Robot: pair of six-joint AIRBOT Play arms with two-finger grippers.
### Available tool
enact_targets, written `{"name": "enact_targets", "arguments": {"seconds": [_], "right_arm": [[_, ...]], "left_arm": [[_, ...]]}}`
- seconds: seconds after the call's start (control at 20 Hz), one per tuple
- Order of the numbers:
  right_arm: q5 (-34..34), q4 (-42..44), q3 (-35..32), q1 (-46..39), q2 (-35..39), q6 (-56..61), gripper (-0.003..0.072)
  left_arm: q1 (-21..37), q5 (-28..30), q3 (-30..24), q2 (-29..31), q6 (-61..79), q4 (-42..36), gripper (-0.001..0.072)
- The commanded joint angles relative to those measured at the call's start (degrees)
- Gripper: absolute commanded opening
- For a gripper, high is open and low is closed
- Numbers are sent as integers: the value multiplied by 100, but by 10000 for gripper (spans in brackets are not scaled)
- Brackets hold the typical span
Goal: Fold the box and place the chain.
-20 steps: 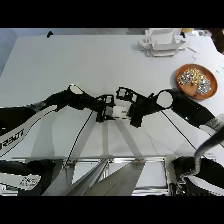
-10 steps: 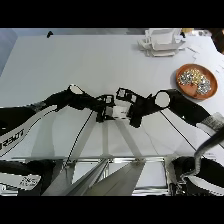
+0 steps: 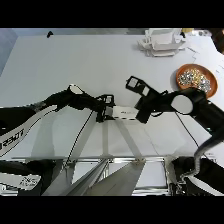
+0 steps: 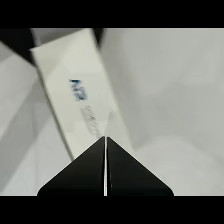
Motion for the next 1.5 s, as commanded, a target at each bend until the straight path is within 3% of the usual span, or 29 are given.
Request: {"name": "enact_targets", "arguments": {"seconds": [0.0,0.2,0.4,0.55,1.05,1.1,1.15,1.3,1.45], "right_arm": [[997,-1475,48,-369,787,1707,14],[2975,-1493,42,-2299,946,1757,14],[3224,-960,-46,-4181,946,1757,14],[3458,-938,-68,-4843,949,1934,16],[3600,-957,-66,-5036,949,2044,16],[3600,-957,-66,-5036,949,2044,16],[3600,-957,-66,-5036,949,2044,16],[3600,-960,-66,-5036,949,2044,16],[3600,-957,-66,-5036,949,2044,16]], "left_arm": [[4,4,0,0,2,2,81],[4,0,0,0,2,2,81],[4,2,0,0,2,2,81],[4,4,0,0,26,-2,81],[7,-39,0,0,15,0,70],[4,-85,0,4,20,-9,62],[7,-92,0,31,-7,-70,3],[179,-210,0,472,-557,-35,4],[577,-210,0,1366,-1696,271,4]]}}
